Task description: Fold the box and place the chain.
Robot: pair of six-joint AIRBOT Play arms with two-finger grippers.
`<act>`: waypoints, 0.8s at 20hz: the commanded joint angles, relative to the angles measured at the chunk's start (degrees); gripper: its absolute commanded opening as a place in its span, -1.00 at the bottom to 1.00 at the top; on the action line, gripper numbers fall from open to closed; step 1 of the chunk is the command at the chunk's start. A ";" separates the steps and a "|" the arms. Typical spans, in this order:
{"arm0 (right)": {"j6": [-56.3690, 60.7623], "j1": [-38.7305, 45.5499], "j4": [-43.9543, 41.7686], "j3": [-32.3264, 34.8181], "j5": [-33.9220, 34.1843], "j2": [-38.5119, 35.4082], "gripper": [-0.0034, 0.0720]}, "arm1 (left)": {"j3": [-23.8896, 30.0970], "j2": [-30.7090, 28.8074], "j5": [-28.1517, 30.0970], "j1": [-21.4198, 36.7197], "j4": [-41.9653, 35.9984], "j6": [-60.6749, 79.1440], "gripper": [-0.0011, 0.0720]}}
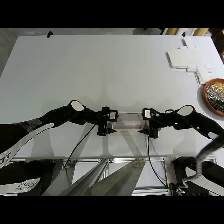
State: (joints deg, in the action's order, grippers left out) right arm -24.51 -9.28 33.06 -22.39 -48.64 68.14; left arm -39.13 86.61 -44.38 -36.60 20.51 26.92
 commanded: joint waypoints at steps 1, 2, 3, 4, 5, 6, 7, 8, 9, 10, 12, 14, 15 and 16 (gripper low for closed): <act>0.00 0.00 -0.09 -0.04 0.00 -0.04 0.16 | 0.02 -0.02 0.00 -0.04 0.00 0.00 0.13; 0.00 0.00 -0.09 -0.04 0.00 -0.04 0.16 | 0.02 -0.02 0.00 -0.04 0.00 0.00 0.13; -0.02 0.00 -0.11 -0.04 0.07 -0.04 0.15 | 0.02 -0.02 0.00 -0.04 0.00 0.00 0.13; -0.02 0.00 -0.13 -0.04 0.79 -0.04 0.15 | 0.02 -0.02 0.00 -0.04 0.00 0.00 0.13; 0.00 0.00 0.17 -0.04 1.90 -0.04 0.16 | 0.02 -0.02 0.00 -0.04 0.00 0.00 0.13; 0.00 0.00 0.15 -0.07 2.43 -0.04 0.16 | 0.02 -0.02 0.00 -0.04 0.00 0.00 0.13; 0.00 0.00 0.13 -0.04 2.64 -0.04 0.16 | 0.02 -0.02 0.00 -0.04 0.00 0.00 0.13; 0.00 0.00 0.07 -0.07 2.58 -0.04 0.16 | 0.02 -0.02 0.00 -0.04 0.00 0.00 0.13; 0.02 0.00 -0.11 -0.04 2.27 -0.04 0.16 | 0.02 -0.02 0.00 -0.04 0.00 0.00 0.13; 0.02 0.00 0.04 -0.04 1.84 -0.04 0.16 | 0.02 -0.02 0.00 -0.04 0.00 0.00 0.13; 0.20 0.00 0.39 -0.04 1.68 -0.11 0.58 | 0.02 -0.02 0.00 -0.04 0.00 0.00 0.13; 3.04 0.00 2.54 -0.07 1.62 -0.94 0.97 | 0.02 -0.02 -0.02 -0.04 0.00 0.00 0.13; 4.70 0.00 4.74 -0.07 1.51 -1.79 0.97 | 0.02 -0.02 0.00 -0.04 0.00 0.00 0.13; 6.75 0.00 7.69 -0.07 1.36 -2.69 0.97 | 0.02 -0.02 0.00 -0.04 0.00 0.00 0.13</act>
